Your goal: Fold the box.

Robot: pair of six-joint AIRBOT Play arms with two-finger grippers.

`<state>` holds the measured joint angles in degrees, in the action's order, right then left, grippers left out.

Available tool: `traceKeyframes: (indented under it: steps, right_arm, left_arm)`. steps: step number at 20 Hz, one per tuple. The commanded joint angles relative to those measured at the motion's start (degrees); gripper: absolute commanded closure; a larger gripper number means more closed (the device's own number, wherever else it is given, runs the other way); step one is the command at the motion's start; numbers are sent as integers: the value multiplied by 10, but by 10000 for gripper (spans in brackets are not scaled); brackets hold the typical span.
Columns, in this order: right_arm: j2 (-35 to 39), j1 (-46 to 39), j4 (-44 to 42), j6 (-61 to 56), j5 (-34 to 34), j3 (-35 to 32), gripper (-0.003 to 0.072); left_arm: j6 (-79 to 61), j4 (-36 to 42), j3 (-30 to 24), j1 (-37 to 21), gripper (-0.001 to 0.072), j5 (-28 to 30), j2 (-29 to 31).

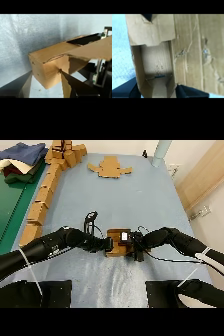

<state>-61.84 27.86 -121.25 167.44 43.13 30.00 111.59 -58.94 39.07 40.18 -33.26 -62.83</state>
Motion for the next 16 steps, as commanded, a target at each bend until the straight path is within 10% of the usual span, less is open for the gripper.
traceKeyframes:
  steps: [1, 16]
  right_arm:
    - [0, 0, 0, 0, 0, 0, 176]
    - [0, 0, 0, 0, 0, 0, 177]
  left_arm:
    - [161, -146, 31, 20, 160, -63, -15]
    - [259, -239, 150, 75, 167, -186, -70]
